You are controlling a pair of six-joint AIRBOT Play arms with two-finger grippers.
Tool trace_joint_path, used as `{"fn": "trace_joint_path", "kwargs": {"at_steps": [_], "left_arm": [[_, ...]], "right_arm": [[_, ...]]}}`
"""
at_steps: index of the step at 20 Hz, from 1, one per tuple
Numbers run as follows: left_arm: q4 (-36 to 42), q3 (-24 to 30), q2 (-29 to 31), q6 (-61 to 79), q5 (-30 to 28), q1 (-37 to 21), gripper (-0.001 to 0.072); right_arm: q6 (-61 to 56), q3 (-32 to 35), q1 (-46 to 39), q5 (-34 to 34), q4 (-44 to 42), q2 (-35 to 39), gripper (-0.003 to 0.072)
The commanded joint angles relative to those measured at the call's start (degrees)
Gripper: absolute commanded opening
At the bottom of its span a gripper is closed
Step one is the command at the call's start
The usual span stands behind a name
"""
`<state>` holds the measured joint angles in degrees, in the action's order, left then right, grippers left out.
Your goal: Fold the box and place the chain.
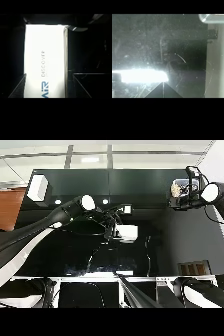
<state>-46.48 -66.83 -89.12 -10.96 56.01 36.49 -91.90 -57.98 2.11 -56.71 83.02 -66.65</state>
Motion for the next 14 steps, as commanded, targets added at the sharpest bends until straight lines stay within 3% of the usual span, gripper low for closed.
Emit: {"fn": "trace_joint_path", "kwargs": {"at_steps": [1, 14], "left_arm": [[0.68, -0.28, 0.07, 0.02, -1.55, 0.07, 0.0706], [1.6, -0.28, -1.42, -1.51, -0.44, 1.22, 0.0697]], "right_arm": [[-0.02, 0.57, -0.04, -0.02, -0.02, 0.02, 0.0011], [0.02, 1.33, -0.04, 0.61, -0.02, 0.0, 0.0011]]}}
